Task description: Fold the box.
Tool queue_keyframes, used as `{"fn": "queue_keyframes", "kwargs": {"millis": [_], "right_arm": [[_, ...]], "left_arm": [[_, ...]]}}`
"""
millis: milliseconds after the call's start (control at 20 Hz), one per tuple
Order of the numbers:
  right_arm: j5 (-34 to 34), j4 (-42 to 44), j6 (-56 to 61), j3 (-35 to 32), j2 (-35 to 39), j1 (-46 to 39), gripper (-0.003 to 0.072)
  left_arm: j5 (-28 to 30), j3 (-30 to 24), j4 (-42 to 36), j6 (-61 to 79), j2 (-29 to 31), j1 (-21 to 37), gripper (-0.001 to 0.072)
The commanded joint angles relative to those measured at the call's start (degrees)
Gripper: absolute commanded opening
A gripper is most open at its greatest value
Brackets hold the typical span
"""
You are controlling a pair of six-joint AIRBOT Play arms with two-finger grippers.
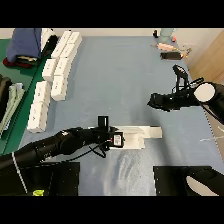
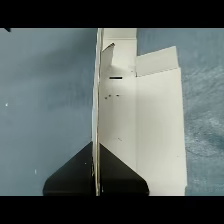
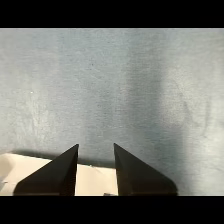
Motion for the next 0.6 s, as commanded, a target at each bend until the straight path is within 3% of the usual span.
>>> {"fn": "queue_keyframes", "kwargs": {"millis": [0,300,400,550], "right_arm": [[-0.02,0.55,0.00,0.02,-0.02,0.35,0.0334],[-0.02,0.52,-0.04,0.02,-0.02,1.05,0.0334],[-0.07,0.52,-0.04,0.02,-0.02,1.05,0.0334],[-0.20,0.52,-0.31,0.02,-0.02,1.05,0.0334]], "left_arm": [[3.28,-1.70,0.33,-4.87,-3.26,-2.78,0.0010],[1.38,-0.22,0.33,-6.95,-1.09,-2.38,0.0013],[-6.43,2.49,0.37,-7.78,0.72,0.52,0.0013],[-20.13,8.55,0.33,-8.59,1.22,9.42,0.0013]]}}
